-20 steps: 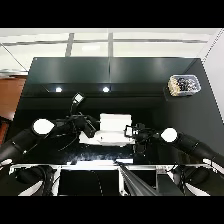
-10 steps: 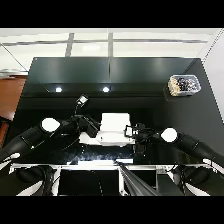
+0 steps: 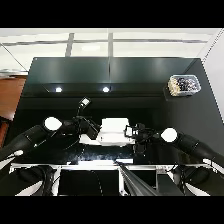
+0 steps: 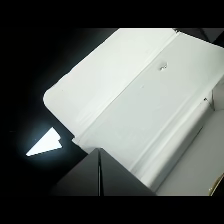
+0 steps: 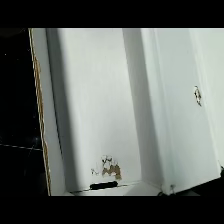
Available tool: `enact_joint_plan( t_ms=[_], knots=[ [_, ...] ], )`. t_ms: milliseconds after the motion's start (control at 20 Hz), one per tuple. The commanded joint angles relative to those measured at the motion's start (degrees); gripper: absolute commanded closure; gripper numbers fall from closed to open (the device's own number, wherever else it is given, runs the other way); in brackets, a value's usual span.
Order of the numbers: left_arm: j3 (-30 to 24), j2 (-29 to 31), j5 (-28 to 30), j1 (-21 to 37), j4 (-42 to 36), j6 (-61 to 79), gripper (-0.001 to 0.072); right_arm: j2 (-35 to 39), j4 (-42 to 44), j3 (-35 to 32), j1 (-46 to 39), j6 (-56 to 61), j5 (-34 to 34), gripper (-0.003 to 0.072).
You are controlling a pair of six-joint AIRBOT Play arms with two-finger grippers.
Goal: Fold the box and place the chain.
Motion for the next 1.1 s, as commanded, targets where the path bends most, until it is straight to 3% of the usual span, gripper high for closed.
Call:
enact_joint_plan(
  t_ms=[0,50,100,150,200,450,700,850,1050],
  knots=[
    [0.96,0.37,-0.42,0.04,0.57,0.52,0.0679,0.00,0.02,0.00,0.02,0.02,-0.07,0.0202],
    [1.20,1.18,-0.35,0.04,2.12,0.50,0.0664,0.00,0.02,0.00,0.02,0.02,-0.07,0.0202],
    [1.36,2.27,-0.22,0.04,4.87,0.50,0.0461,0.00,0.02,0.00,0.02,0.02,-0.07,0.0203],
    [1.36,3.69,0.04,0.11,8.04,0.50,0.0114,0.00,0.02,0.00,0.02,0.02,-0.07,0.0202],
    [1.36,5.14,-0.48,0.37,10.80,0.31,-0.0002,0.00,0.02,0.00,0.02,0.02,-0.07,0.0202],
    [1.33,12.57,-10.14,3.19,24.72,0.31,0.0000,-0.02,0.02,0.00,0.02,0.02,-0.02,0.0202],
    [1.09,13.68,-21.77,3.91,31.65,1.22,0.0003,0.00,0.02,0.00,0.04,0.02,0.04,0.0202],
    [1.07,13.66,-21.94,2.75,29.77,10.95,0.0003,0.00,0.04,0.00,0.02,0.04,0.07,0.0202],
    [0.35,11.96,-16.41,0.57,26.34,19.30,0.0007,0.00,0.04,0.00,0.04,0.04,0.09,0.0202]
  ],
)
